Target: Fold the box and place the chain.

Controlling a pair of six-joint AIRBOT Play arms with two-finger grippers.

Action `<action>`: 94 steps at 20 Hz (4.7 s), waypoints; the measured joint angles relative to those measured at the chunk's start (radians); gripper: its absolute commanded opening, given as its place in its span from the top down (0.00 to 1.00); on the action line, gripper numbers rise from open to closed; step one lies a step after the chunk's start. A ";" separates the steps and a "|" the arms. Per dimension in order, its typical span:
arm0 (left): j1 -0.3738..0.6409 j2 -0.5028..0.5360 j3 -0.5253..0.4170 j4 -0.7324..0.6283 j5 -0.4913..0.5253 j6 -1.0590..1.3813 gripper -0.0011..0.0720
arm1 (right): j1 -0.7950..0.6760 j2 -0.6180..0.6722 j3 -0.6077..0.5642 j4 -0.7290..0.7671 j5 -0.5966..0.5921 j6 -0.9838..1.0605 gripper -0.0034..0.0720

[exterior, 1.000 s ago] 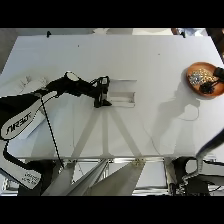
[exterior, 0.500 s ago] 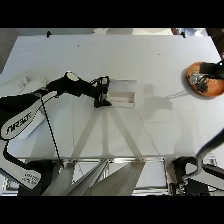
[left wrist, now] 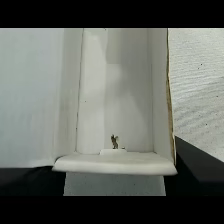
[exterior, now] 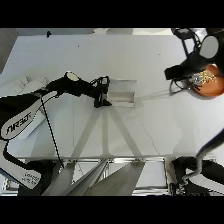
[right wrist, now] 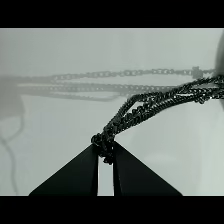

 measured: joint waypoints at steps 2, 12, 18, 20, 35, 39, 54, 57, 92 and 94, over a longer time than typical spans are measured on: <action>0.000 0.000 0.000 0.000 0.000 0.000 0.30 | 0.063 0.000 0.000 0.028 -0.015 0.000 0.94; 0.000 0.000 0.000 0.000 0.000 0.000 0.30 | 0.278 -0.019 0.000 0.199 -0.182 -0.016 0.94; 0.000 0.000 0.000 0.000 0.000 0.000 0.30 | 0.332 -0.050 0.000 0.259 -0.268 -0.045 0.94; 0.000 0.000 0.000 0.000 0.000 0.000 0.30 | 0.338 -0.088 0.000 0.270 -0.266 -0.048 0.94; 0.000 0.000 0.000 0.000 0.000 0.000 0.30 | 0.283 -0.159 0.001 0.134 -0.178 -0.053 0.47; 0.000 0.000 0.000 0.000 0.000 0.000 0.30 | 0.122 -0.138 -0.011 0.099 -0.132 -0.061 0.27; 0.000 0.000 0.000 0.000 0.000 0.000 0.30 | -0.061 -0.432 -0.045 0.122 -0.201 -0.205 0.38; 0.000 0.000 0.000 0.000 0.000 0.000 0.30 | -0.056 -0.453 -0.045 0.129 -0.210 -0.201 0.76; 0.000 0.000 0.000 0.000 0.000 0.000 0.30 | 0.355 -0.306 -0.038 0.486 -0.422 -0.302 0.62; 0.000 0.000 0.000 0.000 0.000 0.000 0.30 | 0.350 -0.291 -0.038 0.468 -0.412 -0.297 0.62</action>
